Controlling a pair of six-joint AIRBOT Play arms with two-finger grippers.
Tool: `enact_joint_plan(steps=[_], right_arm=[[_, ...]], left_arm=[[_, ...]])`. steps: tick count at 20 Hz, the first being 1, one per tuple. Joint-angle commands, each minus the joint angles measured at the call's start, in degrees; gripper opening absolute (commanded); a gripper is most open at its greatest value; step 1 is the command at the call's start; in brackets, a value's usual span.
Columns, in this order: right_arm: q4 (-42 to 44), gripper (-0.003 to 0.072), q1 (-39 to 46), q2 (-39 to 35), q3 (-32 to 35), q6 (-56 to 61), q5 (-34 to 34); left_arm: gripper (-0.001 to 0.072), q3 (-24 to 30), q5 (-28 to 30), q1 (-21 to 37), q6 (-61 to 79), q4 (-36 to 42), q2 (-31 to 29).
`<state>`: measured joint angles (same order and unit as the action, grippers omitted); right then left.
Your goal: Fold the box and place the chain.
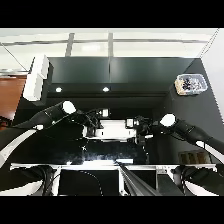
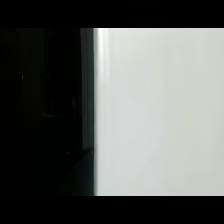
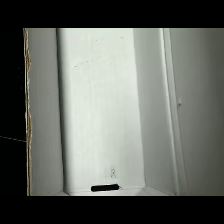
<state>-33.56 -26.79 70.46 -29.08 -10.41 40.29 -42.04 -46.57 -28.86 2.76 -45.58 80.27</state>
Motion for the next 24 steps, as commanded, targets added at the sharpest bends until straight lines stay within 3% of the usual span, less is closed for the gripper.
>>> enact_joint_plan(steps=[1,10,12,14,16,18,20,22,24], right_arm=[[0.24,0.0702,0.52,0.02,0.04,0.33,0.04],[0.33,0.0701,1.38,0.0,0.02,0.31,1.14],[0.28,0.046,1.38,0.0,0.02,0.28,1.25],[0.31,0.0429,1.38,0.0,0.02,0.28,1.25],[0.28,0.0189,1.38,0.0,0.02,0.28,1.25],[0.28,0.0193,1.38,0.0,0.02,0.28,1.25],[0.31,0.0193,1.38,0.0,0.02,0.28,1.07],[0.33,0.0193,1.38,0.0,0.02,0.31,1.01],[0.35,0.0193,1.38,0.0,0.02,0.31,1.03]], left_arm=[[0.0029,0.0,-0.02,-0.02,0.0,-0.02,0.02],[0.0029,0.0,0.0,-0.02,0.0,0.0,0.02],[0.0029,0.0,0.0,-0.02,0.0,-0.02,0.02],[0.0029,-0.02,-0.17,-0.02,-0.17,0.02,0.02],[0.0029,-0.44,-0.61,0.02,-2.14,-0.07,-0.02],[0.0055,-1.88,-0.9,0.02,-5.44,-0.76,-0.5],[0.0436,-4.02,-2.91,0.02,-8.74,-2.58,-1.64],[0.0698,-6.54,-6.86,0.04,-15.39,-8.26,-3.34],[0.0694,-8.85,-12.31,0.04,-29.05,-18.03,-6.08]])
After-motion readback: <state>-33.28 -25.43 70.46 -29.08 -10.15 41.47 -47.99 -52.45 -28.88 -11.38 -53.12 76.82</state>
